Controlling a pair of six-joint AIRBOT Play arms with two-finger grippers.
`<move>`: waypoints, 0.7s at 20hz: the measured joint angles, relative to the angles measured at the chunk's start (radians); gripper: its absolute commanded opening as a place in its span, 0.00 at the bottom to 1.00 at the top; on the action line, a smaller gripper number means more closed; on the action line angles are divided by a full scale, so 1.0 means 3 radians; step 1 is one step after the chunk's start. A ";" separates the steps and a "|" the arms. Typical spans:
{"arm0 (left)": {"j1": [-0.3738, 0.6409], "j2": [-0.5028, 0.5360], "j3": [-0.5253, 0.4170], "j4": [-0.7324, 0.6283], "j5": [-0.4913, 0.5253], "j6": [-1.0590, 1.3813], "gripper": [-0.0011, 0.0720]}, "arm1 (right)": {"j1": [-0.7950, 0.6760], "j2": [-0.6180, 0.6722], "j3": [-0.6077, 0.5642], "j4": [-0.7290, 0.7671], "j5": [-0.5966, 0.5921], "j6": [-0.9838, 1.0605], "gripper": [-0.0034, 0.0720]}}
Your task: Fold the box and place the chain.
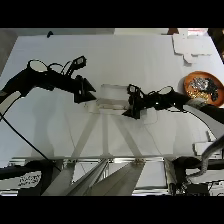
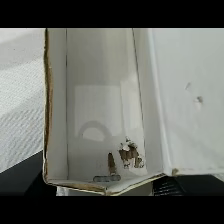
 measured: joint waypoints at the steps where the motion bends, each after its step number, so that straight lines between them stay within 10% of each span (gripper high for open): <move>1: 0.0001 0.0029 -0.0036 0.0065 -0.0033 0.0050 0.81 | 0.0000 0.0000 0.0000 -0.0001 0.0000 0.0000 0.74; 14: -0.0116 -0.0001 -0.0698 0.0022 0.0774 0.1083 0.77 | 0.0001 0.0000 0.0000 -0.0001 0.0000 0.0000 0.74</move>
